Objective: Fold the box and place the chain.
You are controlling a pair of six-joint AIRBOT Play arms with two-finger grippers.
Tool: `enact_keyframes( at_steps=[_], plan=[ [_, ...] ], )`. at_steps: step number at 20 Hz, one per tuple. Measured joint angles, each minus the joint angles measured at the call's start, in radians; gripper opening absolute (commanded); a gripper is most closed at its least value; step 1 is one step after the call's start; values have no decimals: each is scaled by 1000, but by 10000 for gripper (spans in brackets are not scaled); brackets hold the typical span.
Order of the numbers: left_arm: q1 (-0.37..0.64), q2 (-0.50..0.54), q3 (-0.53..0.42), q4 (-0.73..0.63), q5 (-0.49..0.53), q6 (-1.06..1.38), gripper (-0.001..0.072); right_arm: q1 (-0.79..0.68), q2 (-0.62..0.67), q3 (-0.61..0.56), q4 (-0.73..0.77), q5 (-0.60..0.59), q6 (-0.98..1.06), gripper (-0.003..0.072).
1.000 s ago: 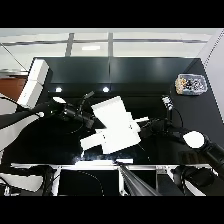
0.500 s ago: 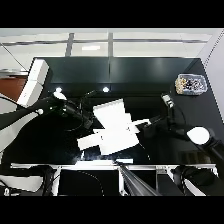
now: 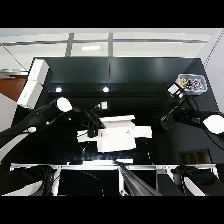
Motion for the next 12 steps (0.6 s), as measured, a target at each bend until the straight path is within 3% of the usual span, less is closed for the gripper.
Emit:
enact_keyframes(
  at_steps=[5,12],
  plan=[
    [-33,5,-55,17,117,56,27,-3,-3,-8,120,-9,-107,714],
    [-37,-33,-69,21,154,81,27,-3,-9,-69,220,-21,-212,714]
  ],
)
